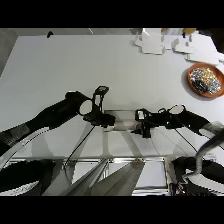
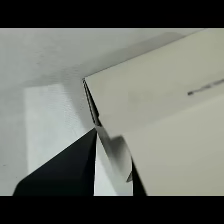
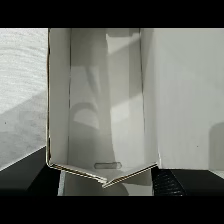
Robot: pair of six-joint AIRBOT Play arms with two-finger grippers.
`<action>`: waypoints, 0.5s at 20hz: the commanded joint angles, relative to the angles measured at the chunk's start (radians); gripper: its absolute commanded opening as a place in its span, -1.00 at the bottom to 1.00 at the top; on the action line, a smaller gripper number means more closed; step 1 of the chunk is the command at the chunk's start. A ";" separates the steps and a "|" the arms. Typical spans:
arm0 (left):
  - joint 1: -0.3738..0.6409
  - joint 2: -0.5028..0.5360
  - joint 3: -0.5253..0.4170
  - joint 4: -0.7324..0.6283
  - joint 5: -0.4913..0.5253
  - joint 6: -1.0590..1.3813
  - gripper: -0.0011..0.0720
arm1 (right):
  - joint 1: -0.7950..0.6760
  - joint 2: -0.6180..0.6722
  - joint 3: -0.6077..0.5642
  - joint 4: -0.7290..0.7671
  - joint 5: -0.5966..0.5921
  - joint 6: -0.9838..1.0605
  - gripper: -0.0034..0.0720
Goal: Fold the box and place the chain.
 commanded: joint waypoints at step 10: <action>-0.063 -0.153 0.120 0.178 -0.209 -0.251 -0.33 | 0.000 0.000 0.000 0.001 -0.001 0.000 -0.12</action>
